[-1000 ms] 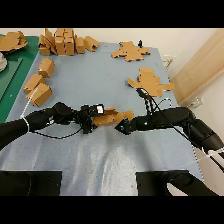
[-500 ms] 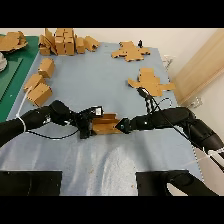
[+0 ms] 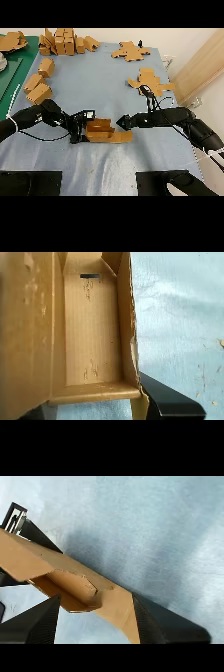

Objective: Fold the box.

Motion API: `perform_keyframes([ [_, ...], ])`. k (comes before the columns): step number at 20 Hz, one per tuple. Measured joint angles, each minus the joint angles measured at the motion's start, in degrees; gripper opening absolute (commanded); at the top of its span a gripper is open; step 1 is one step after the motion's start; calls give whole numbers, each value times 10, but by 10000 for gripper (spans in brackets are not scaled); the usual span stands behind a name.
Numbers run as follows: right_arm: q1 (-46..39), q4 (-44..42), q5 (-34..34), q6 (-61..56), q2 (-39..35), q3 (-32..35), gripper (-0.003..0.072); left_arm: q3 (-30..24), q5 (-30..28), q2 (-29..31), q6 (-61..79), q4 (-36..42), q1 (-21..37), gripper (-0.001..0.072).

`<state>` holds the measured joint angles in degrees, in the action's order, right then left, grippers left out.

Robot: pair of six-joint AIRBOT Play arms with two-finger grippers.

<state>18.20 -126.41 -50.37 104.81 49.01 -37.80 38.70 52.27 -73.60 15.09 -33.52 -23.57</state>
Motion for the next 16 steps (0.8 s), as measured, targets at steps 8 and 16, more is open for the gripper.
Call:
perform_keyframes([
  [8,0,7,11,0,0,0,698,-17,-66,0,15,9,-26,381],
  [16,0,7,14,0,0,0,698,-20,-101,0,19,27,-45,381],
])
